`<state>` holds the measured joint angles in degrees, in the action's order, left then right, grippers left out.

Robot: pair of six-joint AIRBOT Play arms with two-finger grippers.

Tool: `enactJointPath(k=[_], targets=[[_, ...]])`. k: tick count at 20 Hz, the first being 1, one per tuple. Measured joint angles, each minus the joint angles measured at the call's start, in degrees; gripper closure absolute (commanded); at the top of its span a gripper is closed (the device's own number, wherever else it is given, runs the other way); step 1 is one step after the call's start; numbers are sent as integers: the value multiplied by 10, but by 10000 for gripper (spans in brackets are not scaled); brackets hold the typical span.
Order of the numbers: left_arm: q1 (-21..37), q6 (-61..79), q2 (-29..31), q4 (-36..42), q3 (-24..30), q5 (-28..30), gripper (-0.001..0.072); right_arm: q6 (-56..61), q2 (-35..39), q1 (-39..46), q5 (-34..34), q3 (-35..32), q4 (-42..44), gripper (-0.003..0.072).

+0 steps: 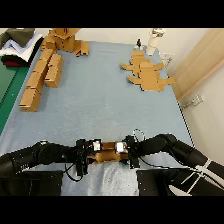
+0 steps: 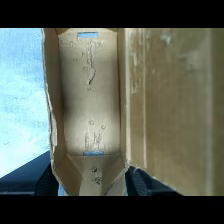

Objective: Fold the box.

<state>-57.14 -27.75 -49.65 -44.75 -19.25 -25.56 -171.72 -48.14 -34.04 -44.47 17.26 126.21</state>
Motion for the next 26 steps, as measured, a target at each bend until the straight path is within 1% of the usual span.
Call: enactJointPath(k=[3, 4, 11, 17, 18, 19, 26], targets=[[0, 2, 0, -2, 0, 4, 530, 0, 0, 0, 0, 0, 0, 202], [0, 4, 0, -2, 0, 7, 548, 0, 0, 0, 0, 0, 0, 202], [-1, 13, 0, 5, 0, 33, 548, 0, 0, 0, 0, 0, 0, 202], [-18, 14, 0, 24, 0, 42, 549, 0, 0, 0, 0, 0, 0, 202], [-20, 14, 0, 25, 0, 44, 645, 0, 0, 0, 0, 0, 0, 202], [-22, 14, 0, 26, 0, 47, 669, 0, 0, 0, 0, 0, 0, 202], [-26, 14, -17, 33, 0, 72, 669, 0, 0, 0, 0, 0, 0, 202]])
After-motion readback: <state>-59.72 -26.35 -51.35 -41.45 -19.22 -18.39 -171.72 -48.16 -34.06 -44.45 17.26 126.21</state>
